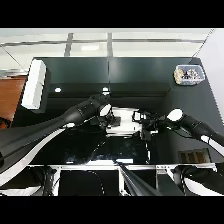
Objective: Fold the box and place the chain.
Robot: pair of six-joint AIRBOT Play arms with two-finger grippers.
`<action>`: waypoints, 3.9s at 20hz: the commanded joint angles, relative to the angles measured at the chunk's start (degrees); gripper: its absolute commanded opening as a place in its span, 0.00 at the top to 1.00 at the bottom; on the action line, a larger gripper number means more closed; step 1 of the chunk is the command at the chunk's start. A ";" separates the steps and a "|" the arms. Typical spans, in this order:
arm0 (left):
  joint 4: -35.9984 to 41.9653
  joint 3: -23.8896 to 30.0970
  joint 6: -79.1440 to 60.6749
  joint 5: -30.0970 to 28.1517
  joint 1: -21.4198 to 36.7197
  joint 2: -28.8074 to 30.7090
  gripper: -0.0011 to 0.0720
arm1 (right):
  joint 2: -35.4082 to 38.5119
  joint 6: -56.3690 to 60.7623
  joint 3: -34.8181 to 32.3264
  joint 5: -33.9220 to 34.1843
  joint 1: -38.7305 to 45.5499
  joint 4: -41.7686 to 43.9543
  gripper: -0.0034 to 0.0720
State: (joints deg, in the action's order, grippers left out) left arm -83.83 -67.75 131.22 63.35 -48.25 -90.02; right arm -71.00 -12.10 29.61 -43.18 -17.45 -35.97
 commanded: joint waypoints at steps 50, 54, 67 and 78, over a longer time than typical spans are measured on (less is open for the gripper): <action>-3.89 0.04 1.49 1.22 -0.59 -0.07 0.95 | 2.29 4.28 0.96 -2.51 -1.75 7.87 0.57; -3.89 0.04 1.49 1.25 -0.59 -0.07 0.95 | 1.79 4.22 0.96 -0.46 -1.95 7.85 0.57; -3.78 0.04 1.49 1.55 -0.57 -0.07 0.95 | 1.79 4.31 0.96 -0.85 -1.95 7.91 0.38; -3.74 0.04 1.51 1.20 -0.57 -0.07 0.95 | 13.64 81.09 10.93 -16.90 22.34 -41.20 0.92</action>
State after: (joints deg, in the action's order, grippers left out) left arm -87.48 -67.70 132.66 64.73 -48.82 -90.06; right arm -60.51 43.27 38.06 -56.05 -6.63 -57.04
